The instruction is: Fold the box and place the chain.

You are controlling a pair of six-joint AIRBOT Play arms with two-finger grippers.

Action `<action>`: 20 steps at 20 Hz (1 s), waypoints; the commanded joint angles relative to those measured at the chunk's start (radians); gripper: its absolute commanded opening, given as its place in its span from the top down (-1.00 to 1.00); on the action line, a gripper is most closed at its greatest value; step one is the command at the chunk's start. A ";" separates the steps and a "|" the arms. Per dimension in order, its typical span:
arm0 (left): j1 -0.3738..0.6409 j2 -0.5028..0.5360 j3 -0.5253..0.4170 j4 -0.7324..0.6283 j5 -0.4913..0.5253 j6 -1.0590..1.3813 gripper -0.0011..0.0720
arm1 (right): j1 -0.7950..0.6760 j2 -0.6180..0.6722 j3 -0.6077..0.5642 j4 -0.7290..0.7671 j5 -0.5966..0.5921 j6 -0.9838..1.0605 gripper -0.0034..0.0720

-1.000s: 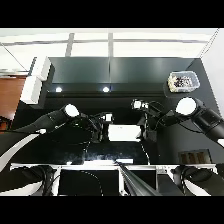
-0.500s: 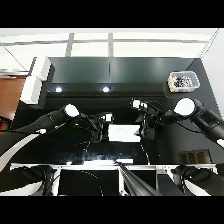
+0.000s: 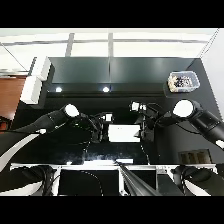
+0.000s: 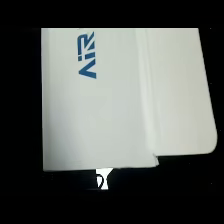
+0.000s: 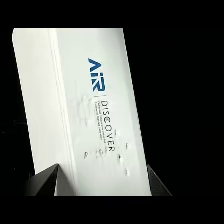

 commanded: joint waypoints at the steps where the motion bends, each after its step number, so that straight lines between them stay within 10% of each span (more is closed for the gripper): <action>1: 0.000 -0.001 0.001 0.004 -0.004 0.001 -0.39 | 0.014 0.000 -0.014 -0.001 -0.014 -0.002 -0.74; 20: -0.001 -0.001 0.001 0.004 -0.004 0.000 -0.40 | 0.079 -0.008 -0.014 -0.010 -0.081 -0.035 -0.73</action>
